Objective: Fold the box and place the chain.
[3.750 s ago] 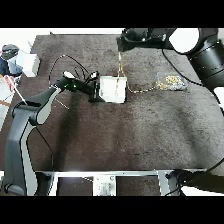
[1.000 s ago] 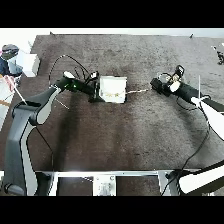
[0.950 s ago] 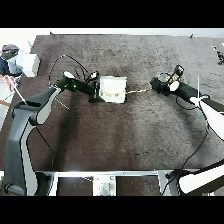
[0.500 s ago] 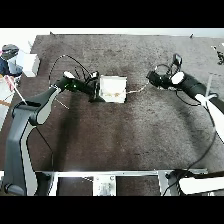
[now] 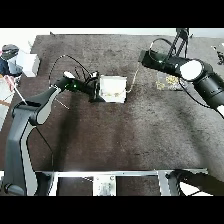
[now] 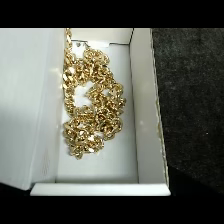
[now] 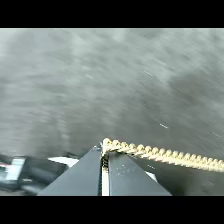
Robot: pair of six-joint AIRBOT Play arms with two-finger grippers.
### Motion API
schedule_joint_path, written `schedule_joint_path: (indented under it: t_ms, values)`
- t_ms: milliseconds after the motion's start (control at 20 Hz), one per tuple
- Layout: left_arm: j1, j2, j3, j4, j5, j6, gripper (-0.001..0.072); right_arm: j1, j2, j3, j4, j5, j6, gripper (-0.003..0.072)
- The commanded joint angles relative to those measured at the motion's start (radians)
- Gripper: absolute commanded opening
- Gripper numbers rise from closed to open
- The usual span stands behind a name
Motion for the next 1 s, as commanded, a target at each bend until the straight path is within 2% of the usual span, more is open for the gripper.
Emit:
schedule_joint_path:
  t_ms: [0, 200, 550, 600, 650, 700, 750, 850, 950]
  values:
    - [0.001, -0.001, 0.0, 0.0, 0.0, 0.0, 0.0415, 0.072, 0.022, 0.036, 0.005, -0.022, -0.021, 0.0008]
    - [0.001, -0.001, 0.0, 0.0, 0.0, 0.0, 0.0415, 0.114, -0.016, 0.033, 0.001, -0.001, -0.021, 0.0008]
    - [0.001, -0.001, 0.0, 0.0, 0.0, 0.0, 0.0415, 0.159, -0.206, -0.017, -0.005, 0.016, -0.018, 0.0009]
    - [0.001, -0.001, 0.0, 0.0, 0.0, 0.0, 0.0415, 0.159, -0.227, -0.017, -0.005, 0.013, -0.017, 0.0045]
    - [0.001, -0.001, 0.0, 0.0, 0.0, 0.0, 0.0415, 0.158, -0.238, -0.017, -0.006, 0.014, -0.018, 0.0236]
    - [0.001, -0.001, 0.0, 0.0, 0.0, 0.0, 0.0415, 0.153, -0.239, -0.017, -0.01, 0.023, -0.018, 0.0319]
    - [0.001, -0.001, 0.0, 0.0, 0.0, 0.0, 0.0415, 0.142, -0.234, -0.017, -0.03, 0.039, -0.019, 0.022]
    - [0.001, -0.001, 0.0, 0.0, 0.0, 0.0, 0.0415, 0.106, -0.198, -0.028, -0.064, 0.093, -0.018, 0.0221]
    - [0.001, -0.001, 0.0, 0.0, 0.0, 0.0, 0.0415, 0.045, -0.134, -0.103, -0.109, 0.095, -0.016, 0.0222]
